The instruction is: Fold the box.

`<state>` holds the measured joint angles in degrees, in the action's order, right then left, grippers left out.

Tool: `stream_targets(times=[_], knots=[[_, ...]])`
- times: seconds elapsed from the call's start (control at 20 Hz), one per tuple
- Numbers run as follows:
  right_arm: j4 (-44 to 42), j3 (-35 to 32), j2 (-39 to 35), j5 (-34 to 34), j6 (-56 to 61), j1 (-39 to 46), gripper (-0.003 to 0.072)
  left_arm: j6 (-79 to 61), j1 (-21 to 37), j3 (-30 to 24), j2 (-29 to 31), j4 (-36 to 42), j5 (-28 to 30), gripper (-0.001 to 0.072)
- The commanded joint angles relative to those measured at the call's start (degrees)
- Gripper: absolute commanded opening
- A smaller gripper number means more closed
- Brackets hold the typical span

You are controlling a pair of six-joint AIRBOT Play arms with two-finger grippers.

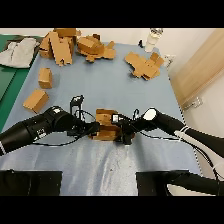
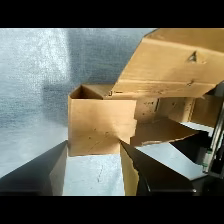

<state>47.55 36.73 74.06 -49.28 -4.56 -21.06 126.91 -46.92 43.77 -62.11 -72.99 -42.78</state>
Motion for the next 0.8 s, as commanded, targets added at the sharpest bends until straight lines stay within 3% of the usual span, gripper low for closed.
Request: stream_targets(times=[0.0, 0.75], knots=[[0.00, -0.02, 0.02, 0.00, 0.02, -0.07, 0.0522, 0.11, -0.26, 0.46, -0.04, -0.02, -0.48, 0.0491], [-0.04, -0.02, 0.02, 0.00, 0.02, -0.07, 0.0521, 0.15, -1.33, 4.02, -7.78, -0.55, -2.73, 0.0491]])
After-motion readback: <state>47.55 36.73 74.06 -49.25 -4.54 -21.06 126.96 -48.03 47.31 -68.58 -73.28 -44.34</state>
